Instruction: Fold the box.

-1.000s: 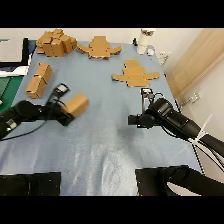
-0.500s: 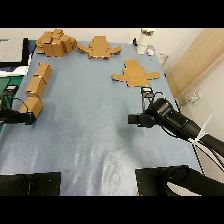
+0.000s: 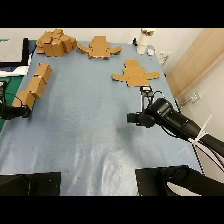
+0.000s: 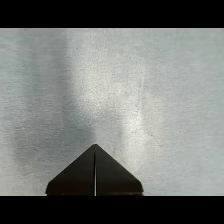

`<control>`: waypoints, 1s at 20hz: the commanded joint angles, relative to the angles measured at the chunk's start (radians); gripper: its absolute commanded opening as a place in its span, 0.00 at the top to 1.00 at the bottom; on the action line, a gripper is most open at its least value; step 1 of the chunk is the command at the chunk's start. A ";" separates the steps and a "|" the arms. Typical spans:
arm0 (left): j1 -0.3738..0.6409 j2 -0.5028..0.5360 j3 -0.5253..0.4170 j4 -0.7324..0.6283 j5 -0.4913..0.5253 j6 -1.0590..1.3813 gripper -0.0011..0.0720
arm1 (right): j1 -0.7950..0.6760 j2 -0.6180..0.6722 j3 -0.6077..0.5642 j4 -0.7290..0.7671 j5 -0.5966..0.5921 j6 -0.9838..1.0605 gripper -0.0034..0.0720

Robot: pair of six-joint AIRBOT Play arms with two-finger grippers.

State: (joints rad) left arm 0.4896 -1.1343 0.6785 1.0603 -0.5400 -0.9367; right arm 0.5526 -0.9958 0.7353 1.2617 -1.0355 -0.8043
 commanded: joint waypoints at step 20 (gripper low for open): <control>-0.138 -0.418 0.339 -0.003 0.037 0.001 0.03 | 0.000 0.000 0.001 0.048 0.059 0.000 0.95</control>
